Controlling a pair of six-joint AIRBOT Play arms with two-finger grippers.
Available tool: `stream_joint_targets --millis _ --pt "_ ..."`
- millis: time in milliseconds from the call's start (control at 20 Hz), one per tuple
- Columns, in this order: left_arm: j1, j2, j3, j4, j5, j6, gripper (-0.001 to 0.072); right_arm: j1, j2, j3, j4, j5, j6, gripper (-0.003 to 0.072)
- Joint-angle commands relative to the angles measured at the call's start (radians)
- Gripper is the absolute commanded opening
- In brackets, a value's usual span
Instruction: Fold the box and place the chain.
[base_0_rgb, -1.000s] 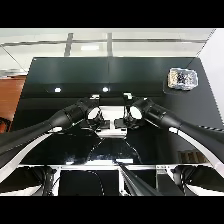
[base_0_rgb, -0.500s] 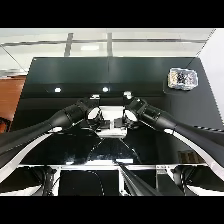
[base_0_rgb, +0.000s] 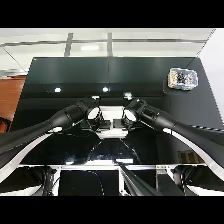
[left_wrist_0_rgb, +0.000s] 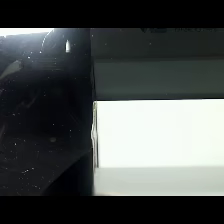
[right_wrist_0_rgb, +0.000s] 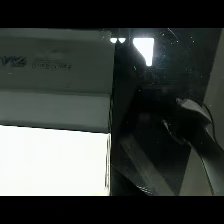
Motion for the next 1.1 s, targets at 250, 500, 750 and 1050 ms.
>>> stream_joint_targets --millis 250,500,750,1050 --pt "0.0 0.0 0.001 0.002 0.002 0.002 0.0029 0.001 -0.001 -0.001 0.014 0.016 -0.014 0.0316" --pt "0.0 0.0 0.001 0.002 0.002 0.002 0.0029 0.001 -0.002 -0.003 0.002 0.019 -0.014 0.0314" --pt "0.0 0.0 0.001 0.003 0.002 0.002 0.0029 0.001 -0.009 -0.003 0.0 0.021 -0.017 0.0314" --pt "0.0 0.0 0.001 0.002 0.002 0.002 0.0029 0.001 -0.011 -0.003 0.006 0.022 -0.035 0.0015"
